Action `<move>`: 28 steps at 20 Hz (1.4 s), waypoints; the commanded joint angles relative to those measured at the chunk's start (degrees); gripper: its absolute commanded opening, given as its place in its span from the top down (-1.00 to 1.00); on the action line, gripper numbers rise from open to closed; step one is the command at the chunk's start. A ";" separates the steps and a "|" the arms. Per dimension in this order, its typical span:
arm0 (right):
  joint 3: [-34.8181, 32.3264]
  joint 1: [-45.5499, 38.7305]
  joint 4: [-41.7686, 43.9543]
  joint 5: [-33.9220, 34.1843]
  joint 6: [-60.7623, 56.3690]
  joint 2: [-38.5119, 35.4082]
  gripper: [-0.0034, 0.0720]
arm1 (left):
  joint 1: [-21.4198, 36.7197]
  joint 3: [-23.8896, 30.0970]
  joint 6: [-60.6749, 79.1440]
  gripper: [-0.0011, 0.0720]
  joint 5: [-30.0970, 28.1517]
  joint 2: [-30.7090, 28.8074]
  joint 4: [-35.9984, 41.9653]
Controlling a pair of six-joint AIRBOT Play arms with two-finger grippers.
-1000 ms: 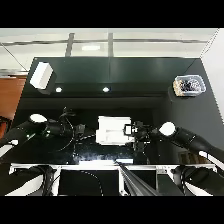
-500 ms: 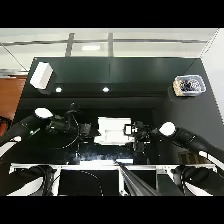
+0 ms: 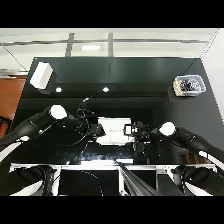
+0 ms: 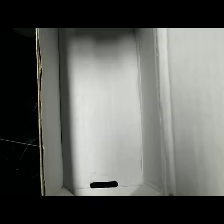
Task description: Fold the box and place the chain.
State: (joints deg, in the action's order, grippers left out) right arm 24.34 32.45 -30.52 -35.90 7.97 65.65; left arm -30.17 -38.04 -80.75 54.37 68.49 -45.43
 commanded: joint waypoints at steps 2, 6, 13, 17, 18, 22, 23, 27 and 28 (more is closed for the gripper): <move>0.00 0.07 0.00 0.02 0.00 0.00 -0.26 | -3.96 -3.54 -11.17 -0.38 -0.13 -0.04 -7.50; 0.00 0.07 0.00 0.02 0.00 0.00 -0.26 | -5.99 -3.91 -16.50 -0.38 0.00 0.00 -10.21; 0.00 0.07 0.00 0.02 0.00 0.00 -0.26 | -11.61 -4.22 -33.83 -0.38 -1.90 0.24 -25.68; 0.00 0.07 0.00 0.04 0.00 0.00 -0.26 | -14.88 -6.88 -38.10 -0.38 -1.18 2.62 -29.40; 0.00 0.07 0.00 0.04 0.00 0.00 -0.26 | -15.85 -7.93 -38.77 -0.38 -1.20 3.21 -30.16; 0.00 0.07 0.00 0.02 0.00 0.00 -0.26 | -18.23 -10.58 -49.46 -0.38 4.09 3.82 -40.24; 0.00 0.07 0.00 0.02 0.00 0.00 -0.26 | -18.29 -10.84 -50.97 -0.34 5.46 3.87 -41.24; 0.00 0.07 0.00 0.02 0.00 0.00 -0.26 | -18.64 -10.95 -52.30 -0.11 6.36 5.05 -39.47; 0.00 0.07 0.00 0.02 0.00 0.00 -0.26 | -19.23 -11.13 -53.27 -0.11 6.40 5.51 -39.41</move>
